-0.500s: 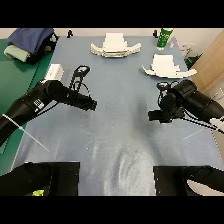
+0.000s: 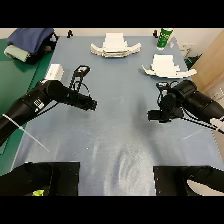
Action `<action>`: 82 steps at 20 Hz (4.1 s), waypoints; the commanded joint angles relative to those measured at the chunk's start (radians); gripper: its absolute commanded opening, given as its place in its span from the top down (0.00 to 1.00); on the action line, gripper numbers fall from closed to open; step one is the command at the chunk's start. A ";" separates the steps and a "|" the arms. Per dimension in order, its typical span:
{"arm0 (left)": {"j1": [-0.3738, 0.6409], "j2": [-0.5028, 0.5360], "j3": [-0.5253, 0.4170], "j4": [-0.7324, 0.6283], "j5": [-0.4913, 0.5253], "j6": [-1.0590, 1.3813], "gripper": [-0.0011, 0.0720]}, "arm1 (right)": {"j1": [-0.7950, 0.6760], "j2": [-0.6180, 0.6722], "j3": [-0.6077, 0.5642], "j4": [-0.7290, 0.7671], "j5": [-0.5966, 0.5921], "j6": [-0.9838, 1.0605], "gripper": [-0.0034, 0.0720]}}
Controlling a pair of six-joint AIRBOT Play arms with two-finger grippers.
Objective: Fold the box.
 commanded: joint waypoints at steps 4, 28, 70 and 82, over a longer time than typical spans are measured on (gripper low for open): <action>0.000 0.001 0.000 0.000 0.000 0.000 0.97 | -0.020 -0.006 0.039 -0.017 0.135 0.115 0.95; 0.000 0.001 0.000 0.000 0.000 0.000 0.97 | -0.999 -1.034 1.176 0.802 0.372 -0.521 0.45; 0.000 0.001 0.000 0.000 0.000 0.000 0.97 | -0.581 0.489 -0.500 0.778 0.302 -0.451 0.63; 0.000 0.001 0.000 0.000 0.000 0.000 0.97 | -0.591 -0.006 -0.069 0.599 0.031 -0.655 0.53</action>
